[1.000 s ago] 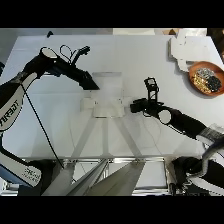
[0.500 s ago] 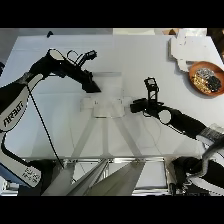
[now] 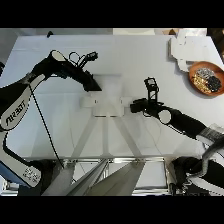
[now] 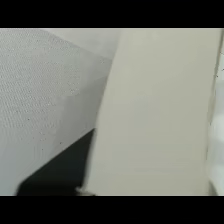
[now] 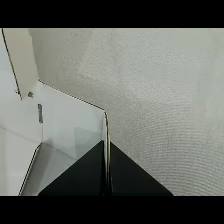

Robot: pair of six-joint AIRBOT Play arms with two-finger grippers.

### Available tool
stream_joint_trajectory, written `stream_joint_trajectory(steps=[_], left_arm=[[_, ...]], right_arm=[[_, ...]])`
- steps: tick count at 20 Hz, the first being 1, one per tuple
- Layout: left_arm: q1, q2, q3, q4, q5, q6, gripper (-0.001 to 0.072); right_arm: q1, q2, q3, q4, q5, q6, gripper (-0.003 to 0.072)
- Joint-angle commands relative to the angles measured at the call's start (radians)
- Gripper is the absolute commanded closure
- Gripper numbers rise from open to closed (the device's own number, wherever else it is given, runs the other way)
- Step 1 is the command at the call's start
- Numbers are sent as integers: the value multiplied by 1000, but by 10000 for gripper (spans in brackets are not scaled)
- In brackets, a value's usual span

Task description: Fold the box and place the chain.

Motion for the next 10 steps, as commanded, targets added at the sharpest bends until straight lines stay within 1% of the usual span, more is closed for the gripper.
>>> stream_joint_trajectory(steps=[1,2,5,10], left_arm=[[0,-1,0,-3,3,1,647],[0,-1,0,-4,1,14,699],[0,-1,0,-4,-27,82,700],[0,0,0,-5,-33,83,697]], right_arm=[[1,0,0,0,0,0,668],[1,0,0,0,0,0,668],[1,0,0,0,0,0,668],[1,0,0,0,0,0,668]])
